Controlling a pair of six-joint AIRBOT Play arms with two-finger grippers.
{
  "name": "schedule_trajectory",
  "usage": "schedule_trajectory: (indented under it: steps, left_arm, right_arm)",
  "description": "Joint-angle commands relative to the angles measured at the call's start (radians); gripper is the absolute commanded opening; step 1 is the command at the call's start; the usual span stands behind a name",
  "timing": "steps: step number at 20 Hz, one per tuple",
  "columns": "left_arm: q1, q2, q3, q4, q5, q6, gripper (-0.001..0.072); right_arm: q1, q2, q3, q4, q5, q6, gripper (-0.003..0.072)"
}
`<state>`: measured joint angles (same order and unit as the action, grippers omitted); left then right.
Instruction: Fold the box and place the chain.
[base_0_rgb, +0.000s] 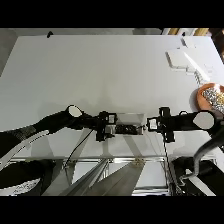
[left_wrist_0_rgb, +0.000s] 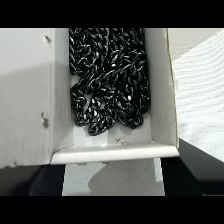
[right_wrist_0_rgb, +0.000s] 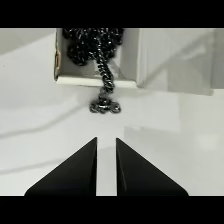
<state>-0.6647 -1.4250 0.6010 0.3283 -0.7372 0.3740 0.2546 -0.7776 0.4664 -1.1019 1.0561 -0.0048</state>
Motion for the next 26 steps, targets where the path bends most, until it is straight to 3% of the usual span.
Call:
schedule_trajectory:
  steps: [1, 8, 16, 18, 26]
  left_arm:
    - [0.0, 0.001, 0.0, 0.0, 0.0, 0.0, 0.0272]
    - [0.0, 0.001, 0.0, 0.0, 0.0, 0.0, 0.0271]
    - [0.0, 0.001, 0.0, 0.0, 0.0, 0.0, 0.0271]
    - [0.0, 0.001, 0.0, 0.0, 0.0, 0.0, 0.0271]
    - [0.0, 0.001, 0.0, 0.0, 0.0, 0.0, 0.0271]
  right_arm:
    - [-0.029, -0.069, -0.028, 0.12, -0.037, -0.13, 0.0096]
    - [0.037, -0.257, -0.028, 0.151, -0.115, -0.135, 0.0098]
    - [0.037, -0.263, -0.028, 0.153, -0.231, -0.08, 0.0122]
    - [0.037, -0.263, -0.028, 0.156, -0.224, -0.071, 0.0202]
    - [0.037, -0.263, -0.028, 0.164, -0.1, -0.082, 0.0195]
